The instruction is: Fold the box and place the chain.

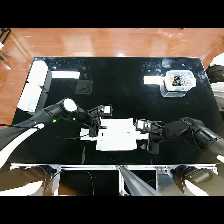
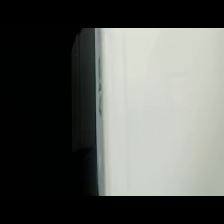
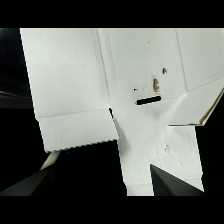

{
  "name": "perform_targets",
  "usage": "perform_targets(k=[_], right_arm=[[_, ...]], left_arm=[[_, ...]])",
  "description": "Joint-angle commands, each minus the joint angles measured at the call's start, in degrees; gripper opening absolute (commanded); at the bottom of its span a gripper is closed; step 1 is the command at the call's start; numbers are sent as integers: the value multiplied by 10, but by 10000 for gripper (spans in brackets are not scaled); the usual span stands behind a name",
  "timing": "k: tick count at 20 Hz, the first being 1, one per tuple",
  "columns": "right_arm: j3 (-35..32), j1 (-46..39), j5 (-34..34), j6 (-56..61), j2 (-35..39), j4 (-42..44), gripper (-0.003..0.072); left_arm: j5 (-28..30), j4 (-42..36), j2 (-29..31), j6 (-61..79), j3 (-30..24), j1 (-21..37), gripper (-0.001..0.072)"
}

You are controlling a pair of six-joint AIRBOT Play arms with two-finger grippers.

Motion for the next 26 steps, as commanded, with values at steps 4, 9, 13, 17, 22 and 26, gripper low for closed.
perform_targets(k=[4,9,13,17,22,26], right_arm=[[0,38,-1,-23,-23,7,683],[0,66,39,-23,-23,-10,570],[0,66,41,-21,-23,-7,662],[0,66,68,7,-24,-3,703],[0,71,58,5,-26,-9,703],[0,101,84,9,-26,2,702]], left_arm=[[0,0,0,0,0,0,17],[0,0,0,0,0,0,17],[0,0,0,0,0,0,17],[0,0,0,0,0,0,17],[0,0,0,0,0,0,17],[0,0,0,0,0,0,17]])
